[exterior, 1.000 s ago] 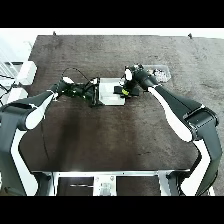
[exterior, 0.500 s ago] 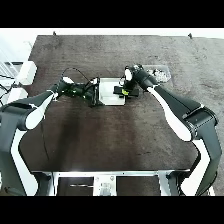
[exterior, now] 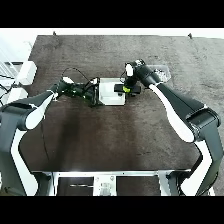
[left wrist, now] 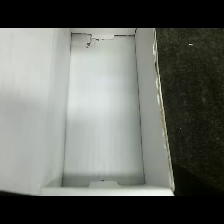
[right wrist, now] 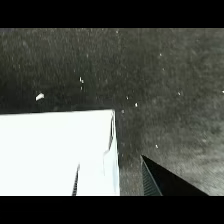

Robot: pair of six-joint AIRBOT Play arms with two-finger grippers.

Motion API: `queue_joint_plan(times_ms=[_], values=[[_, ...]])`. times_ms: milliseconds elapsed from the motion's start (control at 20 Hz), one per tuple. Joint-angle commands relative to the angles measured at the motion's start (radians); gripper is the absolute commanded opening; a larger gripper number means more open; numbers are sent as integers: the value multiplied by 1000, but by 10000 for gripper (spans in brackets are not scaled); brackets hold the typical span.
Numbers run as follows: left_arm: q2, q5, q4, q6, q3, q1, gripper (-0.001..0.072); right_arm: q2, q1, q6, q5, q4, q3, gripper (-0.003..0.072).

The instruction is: Fold the box and place the chain.

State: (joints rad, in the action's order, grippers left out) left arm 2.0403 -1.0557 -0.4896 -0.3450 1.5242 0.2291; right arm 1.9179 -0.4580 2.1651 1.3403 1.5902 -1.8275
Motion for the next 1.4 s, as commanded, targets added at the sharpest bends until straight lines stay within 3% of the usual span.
queue_joint_plan(times_ms=[0,300,500,700,850,1100,1350], values=[[-1,0,0,-1,0,0,530,-48,0,-74,14,1,-3,455],[-1,-1,0,-1,0,0,530,-220,61,-221,7,121,-3,454],[-1,-2,0,-1,0,0,530,-256,235,-268,-127,166,-3,450],[-1,-2,0,-1,0,0,530,-169,427,-422,-310,-80,-3,397],[-1,-2,0,-1,0,0,530,-78,494,-595,-369,-264,-9,366],[-1,-2,0,-1,0,0,530,70,496,-655,-363,-272,-117,365],[-1,0,0,-1,0,0,530,109,463,-686,-351,-273,-130,364]])
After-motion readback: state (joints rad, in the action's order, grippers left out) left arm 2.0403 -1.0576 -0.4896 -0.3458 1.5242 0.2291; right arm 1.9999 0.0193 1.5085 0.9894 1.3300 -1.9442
